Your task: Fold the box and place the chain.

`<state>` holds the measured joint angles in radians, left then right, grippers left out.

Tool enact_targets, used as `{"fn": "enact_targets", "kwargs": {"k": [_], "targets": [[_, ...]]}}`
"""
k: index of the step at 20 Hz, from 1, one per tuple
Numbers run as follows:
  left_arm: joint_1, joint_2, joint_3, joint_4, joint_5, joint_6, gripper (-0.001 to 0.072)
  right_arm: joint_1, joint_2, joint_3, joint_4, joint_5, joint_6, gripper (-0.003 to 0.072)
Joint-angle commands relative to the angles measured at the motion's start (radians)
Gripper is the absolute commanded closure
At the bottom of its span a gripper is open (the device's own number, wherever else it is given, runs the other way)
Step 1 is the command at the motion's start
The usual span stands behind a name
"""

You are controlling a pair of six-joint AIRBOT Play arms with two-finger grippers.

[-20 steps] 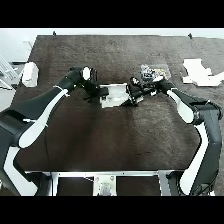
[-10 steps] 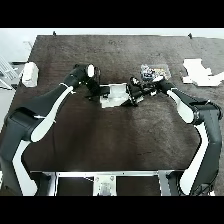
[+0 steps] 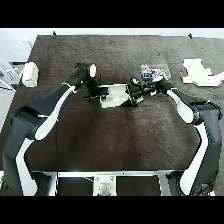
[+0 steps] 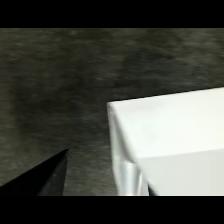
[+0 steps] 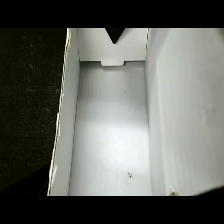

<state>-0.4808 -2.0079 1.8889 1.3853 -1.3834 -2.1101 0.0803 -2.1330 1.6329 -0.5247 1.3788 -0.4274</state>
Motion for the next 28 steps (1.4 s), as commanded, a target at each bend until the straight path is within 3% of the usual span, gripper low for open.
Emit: {"fn": "enact_targets", "kwargs": {"k": [1, 7, 10, 12, 19, 20, 21, 22, 24, 25, 28], "targets": [[-0.001, -0.021, 0.039, 0.031, -0.039, -0.014, 0.0171, 0.000, 0.001, 0.000, 0.000, -0.001, 0.000, 0.0181], [-0.040, -0.086, 0.150, 0.046, -0.072, -0.052, 0.0171, 0.000, 0.001, 0.000, 0.000, -0.001, 0.000, 0.0181], [-0.049, -0.088, 0.149, 0.056, -0.070, -0.063, 0.0173, 0.000, 0.001, 0.000, 0.000, -0.001, 0.000, 0.0181], [-0.049, -0.088, 0.149, 0.056, -0.076, -0.068, 0.0290, 0.000, 0.001, 0.000, 0.000, -0.001, 0.000, 0.0181], [-0.049, -0.088, 0.149, 0.071, -0.101, -0.078, 0.0292, 0.000, 0.001, 0.000, 0.000, -0.001, 0.000, 0.0181], [-0.049, -0.088, 0.149, 0.071, -0.098, -0.078, 0.0322, 0.000, 0.001, 0.000, 0.000, -0.001, 0.000, 0.0181], [-0.049, -0.088, 0.150, 0.071, -0.096, -0.077, 0.0496, 0.000, 0.001, 0.000, 0.000, -0.001, 0.000, 0.0181], [-0.050, -0.088, 0.150, 0.070, -0.090, -0.077, 0.0583, 0.000, 0.001, 0.000, 0.000, -0.001, 0.000, 0.0181], [-0.060, -0.088, 0.150, 0.081, -0.080, -0.072, 0.0603, 0.000, 0.001, 0.000, 0.000, -0.001, 0.000, 0.0181], [-0.060, -0.090, 0.150, 0.082, -0.071, -0.068, 0.0688, 0.000, 0.001, 0.000, 0.000, -0.001, 0.000, 0.0181], [-0.064, -0.090, 0.150, 0.082, -0.047, -0.055, 0.0687, 0.000, 0.001, 0.000, 0.000, -0.001, 0.000, 0.0181]]}}
